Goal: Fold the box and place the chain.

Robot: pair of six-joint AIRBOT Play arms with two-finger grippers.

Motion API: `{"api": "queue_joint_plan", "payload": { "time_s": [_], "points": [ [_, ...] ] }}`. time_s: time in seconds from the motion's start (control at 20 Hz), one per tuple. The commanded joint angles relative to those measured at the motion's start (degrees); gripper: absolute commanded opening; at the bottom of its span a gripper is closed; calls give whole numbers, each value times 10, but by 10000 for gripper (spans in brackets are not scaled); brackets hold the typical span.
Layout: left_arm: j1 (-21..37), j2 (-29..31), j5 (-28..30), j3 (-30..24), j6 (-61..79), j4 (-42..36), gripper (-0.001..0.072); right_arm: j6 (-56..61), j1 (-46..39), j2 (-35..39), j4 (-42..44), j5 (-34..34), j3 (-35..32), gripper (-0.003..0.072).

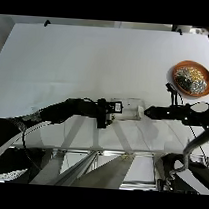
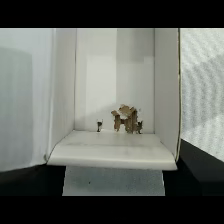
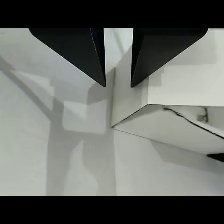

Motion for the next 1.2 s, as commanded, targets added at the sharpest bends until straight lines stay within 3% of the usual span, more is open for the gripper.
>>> {"api": "queue_joint_plan", "payload": {
  "time_s": [0.0,0.3,0.4,0.7,0.85,0.9,1.15],
  "points": [
    [0,0,0,0,0,0,153,-10,1,0,16,40,13,183],
    [0,0,0,0,0,0,153,-10,0,2,13,59,20,206],
    [0,0,0,0,0,0,153,-9,1,2,13,69,20,268],
    [0,0,0,0,0,0,153,-9,1,2,6,84,20,286],
    [0,0,0,0,0,0,153,-9,3,2,3,80,20,355],
    [0,0,0,0,0,0,153,-9,13,2,0,68,20,398],
    [0,0,0,0,0,0,153,60,105,2,-55,17,51,400]
  ]
}}
